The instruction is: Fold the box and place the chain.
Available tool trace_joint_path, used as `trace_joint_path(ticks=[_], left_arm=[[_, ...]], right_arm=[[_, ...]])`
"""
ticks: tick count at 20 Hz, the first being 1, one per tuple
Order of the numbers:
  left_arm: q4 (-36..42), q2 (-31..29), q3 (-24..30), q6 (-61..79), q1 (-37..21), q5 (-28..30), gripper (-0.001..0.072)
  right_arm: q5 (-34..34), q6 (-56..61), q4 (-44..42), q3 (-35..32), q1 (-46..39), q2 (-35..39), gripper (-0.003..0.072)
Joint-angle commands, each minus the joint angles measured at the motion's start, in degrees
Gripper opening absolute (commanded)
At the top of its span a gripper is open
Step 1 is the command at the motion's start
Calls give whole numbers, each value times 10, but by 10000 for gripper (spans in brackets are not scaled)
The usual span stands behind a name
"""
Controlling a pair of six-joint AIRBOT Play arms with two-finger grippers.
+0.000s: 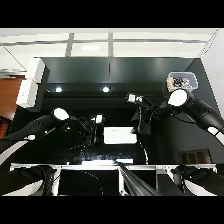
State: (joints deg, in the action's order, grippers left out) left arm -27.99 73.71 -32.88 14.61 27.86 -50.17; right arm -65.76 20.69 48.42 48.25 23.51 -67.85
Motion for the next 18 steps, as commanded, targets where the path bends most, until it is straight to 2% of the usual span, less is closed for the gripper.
trace_joint_path(ticks=[1, 5, 8, 12, 18], left_arm=[[0, 0, 0, 0, 0, 0, 469], [0, 0, 0, 0, 0, 0, 469], [0, 0, 0, 0, 0, 0, 469], [0, 0, 0, 0, 0, 0, 468], [0, 0, 0, 0, 0, 0, 469]], right_arm=[[-4, -12, 15, 1, 23, 1, 720], [-26, 17, 7, 12, 23, 40, 720], [-42, 95, 17, 4, 35, 53, 720], [101, 105, 22, -55, 82, 53, 720], [122, 104, 41, -59, 98, 54, 720]])
